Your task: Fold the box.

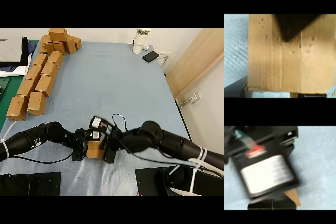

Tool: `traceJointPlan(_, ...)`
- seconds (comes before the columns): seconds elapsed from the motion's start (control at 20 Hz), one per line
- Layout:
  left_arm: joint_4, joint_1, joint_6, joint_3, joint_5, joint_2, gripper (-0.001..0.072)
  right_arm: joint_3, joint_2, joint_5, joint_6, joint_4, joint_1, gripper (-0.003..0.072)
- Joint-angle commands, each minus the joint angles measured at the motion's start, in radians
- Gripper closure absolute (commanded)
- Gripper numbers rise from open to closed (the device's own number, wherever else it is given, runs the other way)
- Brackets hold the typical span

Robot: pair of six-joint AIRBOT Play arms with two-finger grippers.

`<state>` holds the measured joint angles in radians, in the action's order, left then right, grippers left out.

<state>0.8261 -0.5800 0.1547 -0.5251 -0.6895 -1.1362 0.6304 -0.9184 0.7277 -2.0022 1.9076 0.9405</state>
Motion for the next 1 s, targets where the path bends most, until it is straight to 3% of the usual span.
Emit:
traceJointPlan(0.0,0.001,0.0,-0.001,0.0,0.001,0.0,0.0199,-0.051,0.059,-0.084,0.091,-0.211,0.105,0.0683)
traceJointPlan(0.05,0.0,0.0,-0.001,0.0,0.0,0.0,0.0199,-0.075,0.072,-0.097,0.091,-0.219,0.126,0.0681)
traceJointPlan(0.1,0.0,0.0,-0.001,0.0,0.001,0.0,0.0199,-0.095,0.085,-0.097,0.091,-0.224,0.143,0.0621)
traceJointPlan(0.15,0.0,0.0,-0.001,0.0,0.001,0.0,0.02,-0.11,0.094,-0.1,0.091,-0.237,0.154,0.0387)
traceJointPlan(0.2,0.001,0.0,-0.001,0.0,0.001,0.0,0.0199,-0.117,0.1,-0.101,0.09,-0.244,0.157,0.023)
traceJointPlan(0.5,0.0,0.0,-0.001,0.0,0.001,0.0,0.0199,-0.119,0.103,-0.185,0.038,-0.378,0.157,0.0225)
traceJointPlan(0.95,0.0,0.0,-0.001,0.0,0.001,0.0,0.0199,-0.12,0.081,-0.178,0.039,-0.464,0.258,0.0225)
